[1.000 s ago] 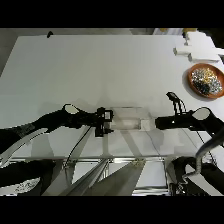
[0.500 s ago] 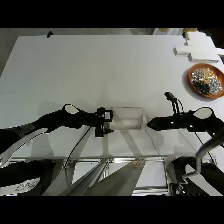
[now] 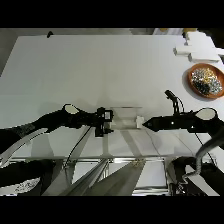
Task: Fold the box and place the chain.
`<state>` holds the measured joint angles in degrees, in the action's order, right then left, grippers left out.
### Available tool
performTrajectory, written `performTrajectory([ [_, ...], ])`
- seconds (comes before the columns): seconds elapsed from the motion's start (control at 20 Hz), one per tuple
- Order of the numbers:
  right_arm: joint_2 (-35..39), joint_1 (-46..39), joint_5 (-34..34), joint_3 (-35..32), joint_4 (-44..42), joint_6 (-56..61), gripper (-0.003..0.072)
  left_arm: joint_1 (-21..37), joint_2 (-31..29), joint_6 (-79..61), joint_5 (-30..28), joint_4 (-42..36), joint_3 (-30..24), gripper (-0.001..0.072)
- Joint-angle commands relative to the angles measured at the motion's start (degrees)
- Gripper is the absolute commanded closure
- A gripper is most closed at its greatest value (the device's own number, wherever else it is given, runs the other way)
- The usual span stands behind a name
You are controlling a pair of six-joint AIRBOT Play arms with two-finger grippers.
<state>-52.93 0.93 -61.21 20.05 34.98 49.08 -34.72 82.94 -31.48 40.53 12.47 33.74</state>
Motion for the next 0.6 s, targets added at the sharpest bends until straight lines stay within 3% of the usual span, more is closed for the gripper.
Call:
performTrajectory([
  [0.0, 0.2, 5.0, 4.9, 0.0, -0.2, 2.4, 0.0363, 0.0, 0.0, 0.0, 0.0, 0.0, 0.0, 0.0507],
  [0.1, 0.2, 8.0, 7.5, 0.7, 2.6, 5.5, 0.0363, 0.0, 0.0, 0.0, 0.0, 0.0, 0.0, 0.0507],
  [0.3, -0.1, 14.9, 11.8, 6.4, 16.8, 22.3, 0.0340, 0.0, 0.0, 0.0, 0.0, 0.0, 0.0, 0.0507],
  [0.55, -4.5, 22.1, 12.4, 11.6, 24.4, 38.3, 0.0342, 0.0, 0.0, 0.0, 0.0, 0.0, 0.0, 0.0507],
])
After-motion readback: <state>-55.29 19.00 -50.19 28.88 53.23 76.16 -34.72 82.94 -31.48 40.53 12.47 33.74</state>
